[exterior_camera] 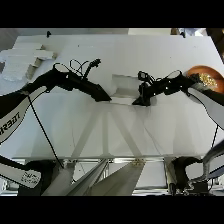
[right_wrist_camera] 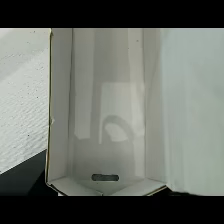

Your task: Fold the box and place the chain.

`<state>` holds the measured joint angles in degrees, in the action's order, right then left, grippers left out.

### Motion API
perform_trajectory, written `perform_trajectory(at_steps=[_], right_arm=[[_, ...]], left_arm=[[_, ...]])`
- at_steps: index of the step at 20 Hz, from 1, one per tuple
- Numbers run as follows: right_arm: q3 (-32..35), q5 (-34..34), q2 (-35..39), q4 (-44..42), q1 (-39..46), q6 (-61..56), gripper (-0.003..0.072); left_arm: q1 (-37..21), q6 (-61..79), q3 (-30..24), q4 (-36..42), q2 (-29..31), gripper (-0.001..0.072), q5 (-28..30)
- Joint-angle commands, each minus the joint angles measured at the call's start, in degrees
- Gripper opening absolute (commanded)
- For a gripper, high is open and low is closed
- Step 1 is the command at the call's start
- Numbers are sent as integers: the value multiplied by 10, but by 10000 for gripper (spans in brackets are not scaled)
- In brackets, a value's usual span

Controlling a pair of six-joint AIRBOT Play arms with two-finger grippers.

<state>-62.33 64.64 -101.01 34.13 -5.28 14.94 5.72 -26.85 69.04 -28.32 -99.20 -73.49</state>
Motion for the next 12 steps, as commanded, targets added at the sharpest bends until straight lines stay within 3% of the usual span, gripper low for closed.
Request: perform_trajectory(at_steps=[1,3,9,12], right_arm=[[0,3,0,1,0,1,112],[0,3,0,1,0,1,112],[0,3,0,1,0,1,112],[0,3,0,1,0,1,112]], left_arm=[[-14,-31,0,-122,12,578,-5],[-27,-37,0,-182,19,578,-5],[-81,-37,0,-245,47,558,16],[-99,-77,0,-280,50,555,62]])
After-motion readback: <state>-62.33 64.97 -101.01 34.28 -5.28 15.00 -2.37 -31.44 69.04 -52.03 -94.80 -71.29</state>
